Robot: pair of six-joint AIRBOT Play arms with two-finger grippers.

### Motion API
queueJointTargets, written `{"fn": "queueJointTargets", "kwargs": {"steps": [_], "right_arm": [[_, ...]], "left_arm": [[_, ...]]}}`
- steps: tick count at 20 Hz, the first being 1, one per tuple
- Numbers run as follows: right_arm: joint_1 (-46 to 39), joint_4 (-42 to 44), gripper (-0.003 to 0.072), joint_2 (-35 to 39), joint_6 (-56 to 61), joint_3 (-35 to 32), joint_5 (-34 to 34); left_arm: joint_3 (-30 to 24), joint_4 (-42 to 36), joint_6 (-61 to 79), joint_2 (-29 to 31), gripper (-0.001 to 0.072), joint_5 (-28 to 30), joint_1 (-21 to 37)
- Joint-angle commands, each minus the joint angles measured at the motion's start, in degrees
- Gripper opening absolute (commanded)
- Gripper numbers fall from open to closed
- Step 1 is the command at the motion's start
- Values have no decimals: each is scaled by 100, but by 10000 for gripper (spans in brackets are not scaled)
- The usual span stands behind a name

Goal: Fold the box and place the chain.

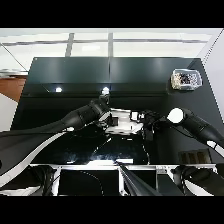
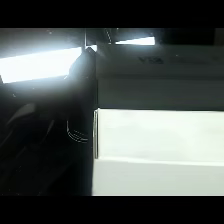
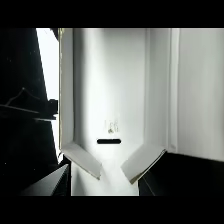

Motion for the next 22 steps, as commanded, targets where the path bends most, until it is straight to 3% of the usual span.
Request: {"fn": "queueJointTargets", "kwargs": {"steps": [1, 4, 5, 6, 22], "right_arm": [[2, 358, 469, -11, -243, 4, -118], [13, 734, 457, -81, -238, 4, -114], [15, 750, 269, -83, -238, 4, -114], [15, 743, 237, -85, -238, 4, -114], [15, 1318, 237, -341, -168, 4, -330]], "left_arm": [[-11, -68, 17, -4, 28, 42, -2], [-11, -68, 17, -7, 28, 37, -4], [-11, -68, 17, -9, 28, 37, -4], [-11, -68, 17, -9, 28, 37, -4], [-11, -87, 17, -11, 28, 31, -13]]}}
